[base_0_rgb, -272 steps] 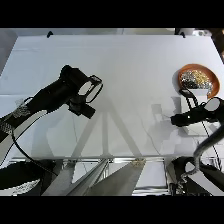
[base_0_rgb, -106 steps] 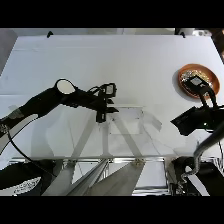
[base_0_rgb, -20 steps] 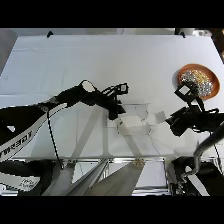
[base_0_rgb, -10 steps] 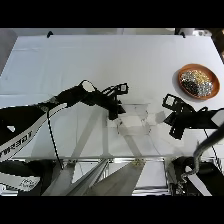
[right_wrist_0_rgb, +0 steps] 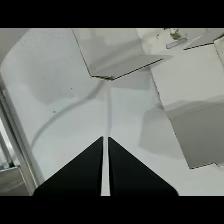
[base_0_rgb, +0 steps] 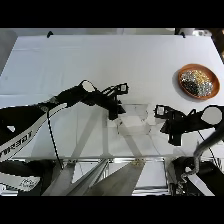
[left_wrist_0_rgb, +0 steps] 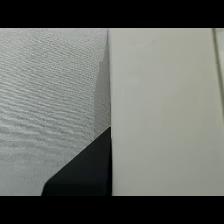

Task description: Fold the box and place the chain.

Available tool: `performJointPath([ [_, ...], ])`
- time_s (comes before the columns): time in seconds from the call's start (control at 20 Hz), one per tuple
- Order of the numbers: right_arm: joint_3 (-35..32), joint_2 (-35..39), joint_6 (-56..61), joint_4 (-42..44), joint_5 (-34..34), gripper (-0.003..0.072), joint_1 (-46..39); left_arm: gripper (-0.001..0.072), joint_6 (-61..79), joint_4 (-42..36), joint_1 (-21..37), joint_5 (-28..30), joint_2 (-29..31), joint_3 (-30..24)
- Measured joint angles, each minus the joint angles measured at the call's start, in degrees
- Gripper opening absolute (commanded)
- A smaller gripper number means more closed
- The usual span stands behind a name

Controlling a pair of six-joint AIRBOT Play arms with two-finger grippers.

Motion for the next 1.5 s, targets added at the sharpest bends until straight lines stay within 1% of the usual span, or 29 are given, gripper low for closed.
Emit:
performJointPath([
  [0.1, -0.2, 0.3, -0.1, 0.8, -0.3, 0.0397, 0.7, 0.0011, 0.0, 0.0, 0.0, 0.0, 0.0, 0.0],
  [0.2, -1.1, 0.5, -0.5, 2.6, -1.9, 0.0611, 1.0, 0.0011, 0.0, 0.0, 0.0, 0.0, 0.0, 0.0],
  [0.4, -4.3, 0.7, -3.3, 4.9, -4.4, 0.0629, 1.3, 0.0011, 0.0, 0.0, 0.0, 0.0, 0.0, 0.0],
  [0.45, -5.2, 0.8, -4.3, 5.2, -5.2, 0.0663, 1.3, 0.0011, 0.0, 0.0, 0.0, 0.0, 0.0, 0.0],
  [0.5, -6.2, 1.0, -5.4, 5.7, -6.3, 0.0665, 1.3, 0.0011, 0.0, 0.0, 0.0, 0.0, 0.0, 0.0],
  [0.55, -7.3, 1.2, -6.8, 6.0, -7.9, 0.0669, 1.6, 0.0011, 0.0, 0.0, 0.0, 0.0, 0.0, 0.0],
  [0.6, -8.3, 1.6, -8.2, 6.3, -9.7, 0.0696, 2.0, 0.0011, 0.0, 0.0, 0.0, 0.0, 0.0, 0.0],
  [0.8, -12.5, 3.1, -13.9, 7.0, -20.7, 0.0694, 5.7, 0.0011, 0.0, 0.0, 0.0, 0.0, 0.0, 0.0],
  [0.95, -14.0, 2.5, -15.6, 7.2, -25.9, 0.0694, 8.0, 0.0011, 0.0, 0.0, 0.0, 0.0, 0.0, 0.0],
  [1.15, -14.7, 1.6, -16.5, 7.7, -32.1, 0.0694, 9.2, 0.0011, 0.0, 0.0, 0.0, 0.0, 0.0, 0.0],
  [1.3, -14.8, 1.3, -16.7, 7.9, -34.5, 0.0693, 9.5, 0.0011, 0.0, 0.0, 0.0, 0.0, 0.0, 0.0],
  [1.5, -14.5, 1.0, -16.9, 8.0, -35.1, 0.0692, 9.6, 0.0011, 0.0, 0.0, 0.0, 0.0, 0.0, 0.0],
])
